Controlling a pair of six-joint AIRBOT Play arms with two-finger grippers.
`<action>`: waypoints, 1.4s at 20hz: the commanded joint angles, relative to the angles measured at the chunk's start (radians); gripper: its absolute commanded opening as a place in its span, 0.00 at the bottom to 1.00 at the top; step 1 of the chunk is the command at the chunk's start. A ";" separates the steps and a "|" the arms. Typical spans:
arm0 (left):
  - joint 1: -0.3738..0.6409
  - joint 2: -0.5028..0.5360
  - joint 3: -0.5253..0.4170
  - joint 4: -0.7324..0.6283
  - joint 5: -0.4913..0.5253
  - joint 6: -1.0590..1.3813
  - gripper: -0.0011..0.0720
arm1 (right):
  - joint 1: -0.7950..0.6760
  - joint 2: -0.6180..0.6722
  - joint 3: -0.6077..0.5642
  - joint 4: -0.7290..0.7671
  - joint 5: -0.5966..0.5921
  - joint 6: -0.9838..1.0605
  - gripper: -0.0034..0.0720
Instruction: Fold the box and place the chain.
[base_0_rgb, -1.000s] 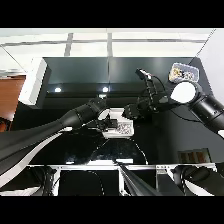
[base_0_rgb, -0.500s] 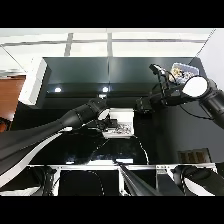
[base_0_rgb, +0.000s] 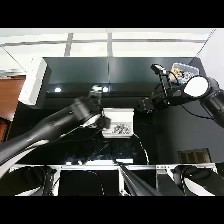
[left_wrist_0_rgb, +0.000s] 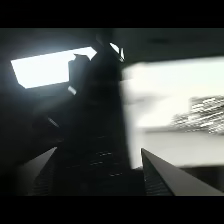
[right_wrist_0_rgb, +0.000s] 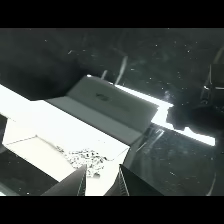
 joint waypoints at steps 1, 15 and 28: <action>0.114 0.252 -0.198 0.148 -0.055 0.005 0.80 | 0.000 0.000 0.000 -0.020 0.000 -0.001 0.38; 0.673 0.409 -0.666 -1.125 0.397 2.477 0.99 | 0.000 0.000 0.000 -0.020 0.023 0.052 0.38; 0.504 0.002 -0.485 -1.254 0.434 2.691 0.99 | 0.000 0.000 0.000 -0.019 0.047 0.064 0.38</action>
